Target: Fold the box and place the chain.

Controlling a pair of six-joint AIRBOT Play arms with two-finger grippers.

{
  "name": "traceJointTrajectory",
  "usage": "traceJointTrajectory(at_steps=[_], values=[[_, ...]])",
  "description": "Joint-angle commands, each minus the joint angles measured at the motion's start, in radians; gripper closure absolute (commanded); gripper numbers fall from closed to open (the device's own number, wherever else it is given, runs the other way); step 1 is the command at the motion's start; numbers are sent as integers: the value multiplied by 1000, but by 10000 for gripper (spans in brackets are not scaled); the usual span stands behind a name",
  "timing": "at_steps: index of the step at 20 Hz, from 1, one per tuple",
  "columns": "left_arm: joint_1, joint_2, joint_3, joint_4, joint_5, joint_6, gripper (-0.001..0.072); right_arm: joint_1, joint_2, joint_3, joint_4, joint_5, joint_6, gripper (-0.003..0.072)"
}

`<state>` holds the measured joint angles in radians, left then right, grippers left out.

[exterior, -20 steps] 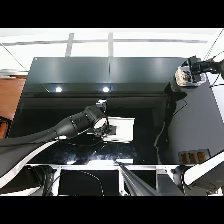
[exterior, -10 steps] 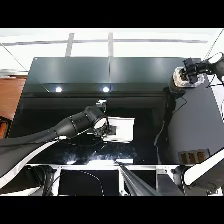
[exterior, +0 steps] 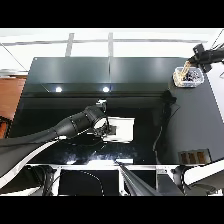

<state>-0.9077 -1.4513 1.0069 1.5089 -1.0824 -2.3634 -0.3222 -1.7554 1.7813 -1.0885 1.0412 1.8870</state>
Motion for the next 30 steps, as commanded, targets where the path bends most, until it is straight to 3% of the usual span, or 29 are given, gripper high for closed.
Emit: traceJointTrajectory(at_steps=[1,9,15,18,23,30], values=[[1,0,0,0,1,0,682,-10,134,2,27,60,-155,642],[1,-2,0,-2,0,0,682,-14,494,1,49,124,-409,643],[1,-3,0,-2,0,0,682,7,670,0,128,215,-473,643],[1,-3,0,-2,0,0,682,86,766,-5,109,257,-493,643],[1,-3,0,-2,0,0,682,274,923,-90,-47,296,-468,644],[1,-3,0,-2,0,0,682,447,949,-132,-37,378,-435,643]])
